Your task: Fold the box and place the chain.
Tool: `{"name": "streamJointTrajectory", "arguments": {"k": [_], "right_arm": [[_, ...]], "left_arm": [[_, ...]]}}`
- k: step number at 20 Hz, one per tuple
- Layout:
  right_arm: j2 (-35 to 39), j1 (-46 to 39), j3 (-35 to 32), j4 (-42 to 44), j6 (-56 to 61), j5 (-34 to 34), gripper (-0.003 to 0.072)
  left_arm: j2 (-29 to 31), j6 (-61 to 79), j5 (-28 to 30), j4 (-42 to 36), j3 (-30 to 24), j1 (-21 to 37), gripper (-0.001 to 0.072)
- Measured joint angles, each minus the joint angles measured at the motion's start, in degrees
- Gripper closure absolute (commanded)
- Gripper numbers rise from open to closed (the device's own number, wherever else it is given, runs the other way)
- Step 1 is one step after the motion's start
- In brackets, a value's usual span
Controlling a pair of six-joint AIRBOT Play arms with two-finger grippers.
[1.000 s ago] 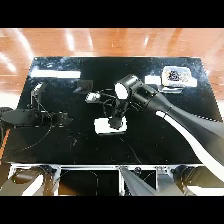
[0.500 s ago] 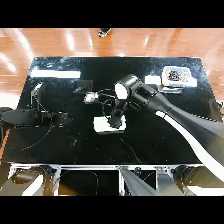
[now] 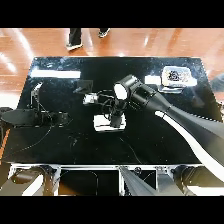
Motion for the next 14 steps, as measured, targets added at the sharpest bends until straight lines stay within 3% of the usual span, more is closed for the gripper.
{"name": "streamJointTrajectory", "arguments": {"k": [14], "right_arm": [[-0.1, 0.0, 0.0, 0.0, 0.0, 2.1, 0.0479]], "left_arm": [[0.0, 0.0, 0.0, 0.0, 0.0, 0.0, 0.0262]]}}
